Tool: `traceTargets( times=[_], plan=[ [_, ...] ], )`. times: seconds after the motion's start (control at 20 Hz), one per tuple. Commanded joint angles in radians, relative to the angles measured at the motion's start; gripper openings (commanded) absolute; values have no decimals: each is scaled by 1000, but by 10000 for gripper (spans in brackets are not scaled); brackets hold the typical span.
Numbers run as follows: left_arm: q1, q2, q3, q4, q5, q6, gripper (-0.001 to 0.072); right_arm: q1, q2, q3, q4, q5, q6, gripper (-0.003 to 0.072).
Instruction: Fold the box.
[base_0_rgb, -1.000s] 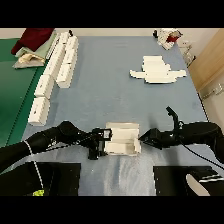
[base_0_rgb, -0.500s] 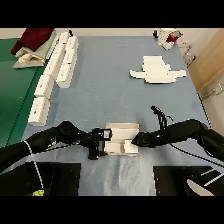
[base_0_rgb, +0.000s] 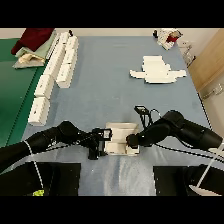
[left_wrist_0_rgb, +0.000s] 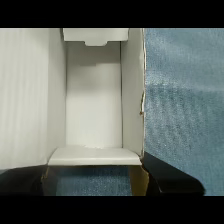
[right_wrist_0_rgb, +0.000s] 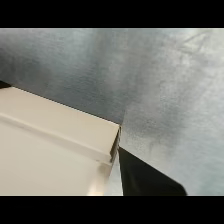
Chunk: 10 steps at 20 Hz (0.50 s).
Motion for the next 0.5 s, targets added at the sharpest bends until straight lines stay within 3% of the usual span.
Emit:
traceTargets(
  times=[0.0,0.35,0.45],
  plan=[
    [0,0,0,0,0,0,522,95,-92,77,-127,-86,155,425],
    [0,0,0,0,0,0,522,160,-156,119,-206,-170,361,420],
    [0,0,0,0,0,0,522,160,-159,121,-208,-168,370,314]
  ],
)
